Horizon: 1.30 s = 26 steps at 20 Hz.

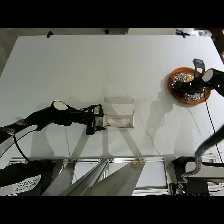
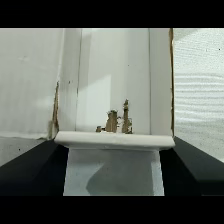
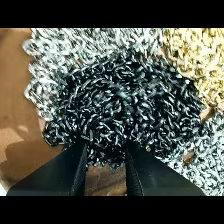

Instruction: Fold the box and place the chain.

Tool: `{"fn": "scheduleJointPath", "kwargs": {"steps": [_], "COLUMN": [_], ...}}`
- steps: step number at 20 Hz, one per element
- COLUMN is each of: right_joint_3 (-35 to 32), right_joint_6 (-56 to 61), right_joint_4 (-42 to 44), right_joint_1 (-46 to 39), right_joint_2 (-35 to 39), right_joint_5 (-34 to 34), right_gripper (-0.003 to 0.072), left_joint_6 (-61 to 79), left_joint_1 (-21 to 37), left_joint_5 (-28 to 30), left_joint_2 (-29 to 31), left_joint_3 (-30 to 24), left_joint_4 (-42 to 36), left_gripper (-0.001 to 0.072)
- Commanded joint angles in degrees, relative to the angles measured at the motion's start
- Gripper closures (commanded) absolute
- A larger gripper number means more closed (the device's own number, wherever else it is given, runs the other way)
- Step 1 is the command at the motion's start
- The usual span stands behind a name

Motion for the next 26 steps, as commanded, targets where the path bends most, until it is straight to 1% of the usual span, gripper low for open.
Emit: {"fn": "scheduleJointPath", "kwargs": {"steps": [1, 2, 3, 4, 9, 13, 19, 23, 26], "right_joint_3": [0.0, 0.0, 0.0, 0.0, 0.0, 0.0, -0.02, -0.02, -0.04], "right_joint_6": [-0.04, -0.04, -0.04, -0.04, -0.5, -2.05, -4.57, -6.54, -8.41], "right_joint_4": [1.73, 1.75, 1.75, 1.75, 1.66, 1.7, 2.03, 4.94, 5.53], "right_joint_1": [-0.04, -0.02, -0.02, -0.02, -0.02, -0.02, -0.02, -0.02, 2.56], "right_joint_2": [-0.04, 0.17, 0.57, 1.27, 7.69, 12.7, 19.82, 23.5, 26.67], "right_joint_5": [1.07, 1.49, 1.79, 2.08, 1.84, 3.52, 9.11, 13.6, 15.28], "right_gripper": [0.062, 0.0661, 0.0662, 0.0677, 0.0677, 0.0677, 0.0677, 0.0678, 0.0678], "left_joint_6": [0.02, 0.02, 0.0, 0.0, 0.0, 0.02, 0.0, 0.0, 0.0], "left_joint_1": [-0.02, -0.02, -0.02, -0.02, -0.02, -0.02, -0.02, -0.02, -0.02], "left_joint_5": [0.0, 0.0, 0.0, 0.0, 0.0, 0.0, 0.0, 0.0, 0.0], "left_joint_2": [0.0, 0.0, 0.0, 0.0, 0.0, 0.0, 0.0, 0.0, 0.0], "left_joint_3": [0.0, 0.0, 0.0, 0.0, 0.0, 0.0, 0.0, 0.0, 0.0], "left_joint_4": [0.02, 0.02, 0.02, 0.02, 0.02, 0.02, 0.02, 0.02, 0.02], "left_gripper": [0.044, 0.044, 0.044, 0.044, 0.044, 0.044, 0.044, 0.044, 0.044]}}
